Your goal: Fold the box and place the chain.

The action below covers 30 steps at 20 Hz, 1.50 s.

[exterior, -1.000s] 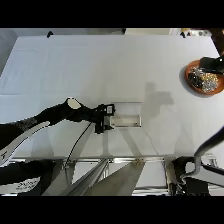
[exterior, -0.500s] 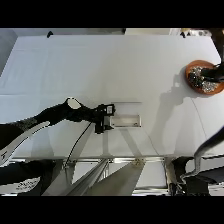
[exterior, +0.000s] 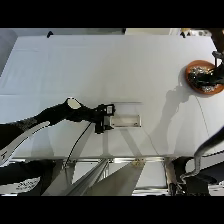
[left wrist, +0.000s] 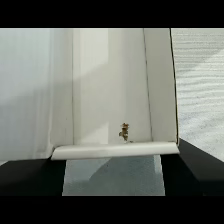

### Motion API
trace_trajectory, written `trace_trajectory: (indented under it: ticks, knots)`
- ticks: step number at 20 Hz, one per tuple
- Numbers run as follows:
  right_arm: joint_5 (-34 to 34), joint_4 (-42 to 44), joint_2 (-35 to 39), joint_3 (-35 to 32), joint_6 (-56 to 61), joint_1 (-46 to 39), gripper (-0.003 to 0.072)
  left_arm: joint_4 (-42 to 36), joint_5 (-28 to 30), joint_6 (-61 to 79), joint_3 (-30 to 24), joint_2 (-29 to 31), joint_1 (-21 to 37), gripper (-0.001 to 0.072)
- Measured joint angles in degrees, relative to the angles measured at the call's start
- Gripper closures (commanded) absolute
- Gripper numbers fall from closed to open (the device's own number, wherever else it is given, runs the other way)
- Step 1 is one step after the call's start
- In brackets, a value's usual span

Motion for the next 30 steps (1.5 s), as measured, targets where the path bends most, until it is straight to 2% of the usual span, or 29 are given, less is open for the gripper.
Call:
trace_trajectory:
  ticks: [2,3,4,8,9,14,16,21,26,30]
  knots:
    - [-0.2,0.1,-0.4,0.0,-0.1,0.0,0.0542,0.0,0.0,0.0,0.0,0.0,0.0,0.0436]
    - [-0.2,0.1,-0.5,0.0,-0.2,0.0,0.0604,0.0,0.0,0.0,0.0,0.0,0.0,0.0436]
    - [-0.2,0.1,-0.6,0.0,-0.2,0.0,0.0624,0.0,0.0,0.0,0.0,0.0,0.0,0.0436]
    - [-0.4,0.3,-1.0,0.0,-0.2,0.0,0.063,0.0,0.0,0.0,0.0,0.0,0.0,0.0436]
    - [-0.5,0.3,-1.2,0.0,-0.3,0.0,0.0662,0.0,0.0,0.0,0.0,0.0,0.0,0.0436]
    - [0.7,0.3,-0.8,0.0,-0.4,0.0,0.0662,0.0,0.0,0.0,0.0,0.0,0.0,0.0436]
    - [1.3,0.3,1.4,0.0,-0.4,0.0,0.0662,0.0,0.0,0.0,0.0,0.0,0.0,0.0436]
    - [9.0,2.5,10.1,0.0,-1.8,0.0,0.0662,0.0,0.0,0.0,0.0,0.0,0.0,0.0436]
    - [17.9,11.9,20.2,0.0,-5.6,0.7,0.0662,0.0,0.0,0.0,0.0,0.0,0.0,0.0436]
    - [24.5,17.2,28.5,0.0,-6.9,5.0,0.0662,0.0,0.0,0.0,0.0,0.0,0.0,0.0436]
